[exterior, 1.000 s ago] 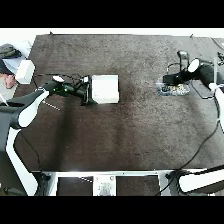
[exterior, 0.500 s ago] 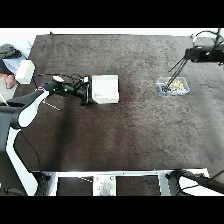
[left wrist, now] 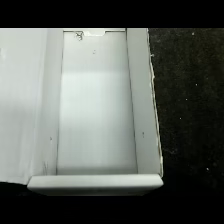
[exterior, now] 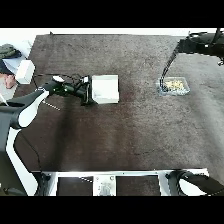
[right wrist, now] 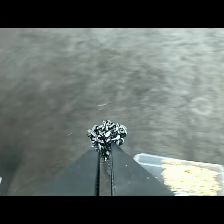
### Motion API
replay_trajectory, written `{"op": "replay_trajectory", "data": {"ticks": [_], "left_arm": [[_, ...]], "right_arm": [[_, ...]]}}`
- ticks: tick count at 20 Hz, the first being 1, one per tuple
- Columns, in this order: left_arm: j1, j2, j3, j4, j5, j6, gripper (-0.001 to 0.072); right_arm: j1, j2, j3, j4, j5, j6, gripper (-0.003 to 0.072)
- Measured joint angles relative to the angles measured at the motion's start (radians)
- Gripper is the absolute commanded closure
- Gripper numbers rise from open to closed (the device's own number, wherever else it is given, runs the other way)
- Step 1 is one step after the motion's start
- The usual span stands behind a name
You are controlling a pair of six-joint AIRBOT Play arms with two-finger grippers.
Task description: Fold the box and place the chain.
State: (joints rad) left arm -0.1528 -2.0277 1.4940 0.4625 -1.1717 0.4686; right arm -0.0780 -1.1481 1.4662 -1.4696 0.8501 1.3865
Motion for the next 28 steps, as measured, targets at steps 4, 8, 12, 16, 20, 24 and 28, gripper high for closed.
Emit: {"op": "replay_trajectory", "data": {"ticks": [4,8,12,16,20,24,28], "left_arm": [[0.000,0.000,0.000,0.000,0.000,0.000,0.0506],[0.000,0.000,0.000,0.000,0.000,0.000,0.0506],[0.000,0.000,0.000,0.000,0.000,0.000,0.0506],[0.000,0.000,0.000,0.000,0.000,0.000,0.0506],[0.000,0.000,0.000,0.000,0.000,0.000,0.0506],[0.000,0.000,0.000,-0.001,0.000,0.000,0.0506],[0.000,0.000,0.000,-0.001,0.000,0.000,0.0506]], "right_arm": [[0.087,-0.010,-0.007,0.000,0.042,-0.005,0.0715],[0.144,-0.041,-0.042,0.004,0.072,-0.007,0.0715],[0.164,-0.083,-0.128,0.043,0.098,-0.013,0.0715],[0.172,-0.115,-0.246,0.130,0.085,-0.056,0.0716],[0.176,-0.127,-0.320,0.211,0.074,-0.115,0.0715],[0.177,-0.130,-0.344,0.268,0.089,-0.182,0.0619],[0.178,-0.131,-0.351,0.174,0.058,-0.159,0.0619]]}}
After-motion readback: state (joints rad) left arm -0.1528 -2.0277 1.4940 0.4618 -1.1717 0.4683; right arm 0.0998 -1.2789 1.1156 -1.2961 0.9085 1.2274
